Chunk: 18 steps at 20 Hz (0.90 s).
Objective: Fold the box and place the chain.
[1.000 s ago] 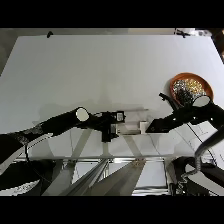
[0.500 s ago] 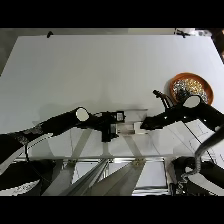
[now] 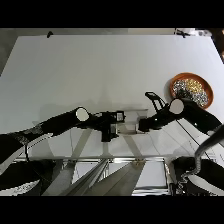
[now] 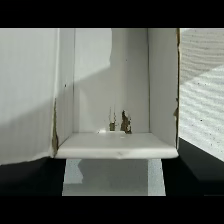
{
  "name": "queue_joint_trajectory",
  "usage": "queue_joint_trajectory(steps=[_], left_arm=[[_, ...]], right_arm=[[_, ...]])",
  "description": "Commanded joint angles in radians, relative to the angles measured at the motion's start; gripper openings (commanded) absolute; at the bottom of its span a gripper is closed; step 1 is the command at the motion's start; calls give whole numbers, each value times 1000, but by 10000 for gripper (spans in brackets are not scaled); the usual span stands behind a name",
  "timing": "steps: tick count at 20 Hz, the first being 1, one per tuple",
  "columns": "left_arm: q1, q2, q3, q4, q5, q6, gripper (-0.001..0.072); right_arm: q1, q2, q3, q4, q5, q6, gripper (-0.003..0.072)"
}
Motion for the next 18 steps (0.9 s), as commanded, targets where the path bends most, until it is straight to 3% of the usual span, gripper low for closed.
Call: queue_joint_trajectory(steps=[1, 7, 11, 15, 18], left_arm=[[-1, 0, 0, 0, 0, 0, 333], [-1, 0, 0, 0, 0, 0, 333], [-1, 1, 0, 0, 0, 0, 333], [-1, 0, 0, 0, 0, 0, 333], [-1, 0, 0, 0, 0, 0, 333]], right_arm=[[95, 1, 2, -149, -50, 203, 465], [174, -13, 2, -218, -135, 369, 460], [203, -40, 2, -238, -142, 399, 384], [208, -56, 2, -256, -109, 404, 105], [208, -56, 2, -274, -86, 404, 21]])
